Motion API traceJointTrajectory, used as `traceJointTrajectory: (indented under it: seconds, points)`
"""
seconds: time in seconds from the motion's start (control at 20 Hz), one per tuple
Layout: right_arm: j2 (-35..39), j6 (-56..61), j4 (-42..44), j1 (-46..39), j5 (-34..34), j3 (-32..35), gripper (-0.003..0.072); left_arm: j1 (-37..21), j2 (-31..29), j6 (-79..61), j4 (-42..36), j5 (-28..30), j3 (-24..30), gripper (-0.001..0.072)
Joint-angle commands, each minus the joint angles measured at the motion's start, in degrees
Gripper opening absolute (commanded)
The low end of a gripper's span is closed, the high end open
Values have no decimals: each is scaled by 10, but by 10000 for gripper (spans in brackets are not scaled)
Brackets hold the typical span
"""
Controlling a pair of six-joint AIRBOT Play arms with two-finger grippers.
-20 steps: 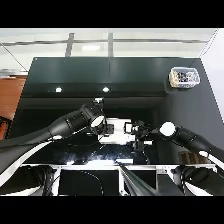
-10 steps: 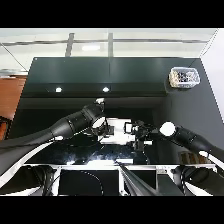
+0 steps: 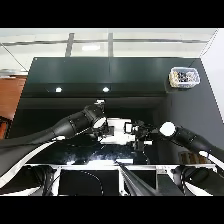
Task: Fold the box and place the chain.
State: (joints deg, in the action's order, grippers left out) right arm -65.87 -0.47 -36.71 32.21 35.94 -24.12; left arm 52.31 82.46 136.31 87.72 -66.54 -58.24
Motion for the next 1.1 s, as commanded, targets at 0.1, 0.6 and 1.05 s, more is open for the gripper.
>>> traceJointTrajectory:
  seconds: [0.1, 0.6, 1.05]
  points:
    - [0, 11, 2, 0, 0, 0, 205, 9, 7, -12, 3, 7, 0, 29]
    - [139, 163, -148, -83, 136, -1, 631, 7, 7, -11, 3, 0, -1, 29]
    - [113, -12, -52, -89, 107, 0, 631, 7, 7, 21, 0, -1, -1, 29]
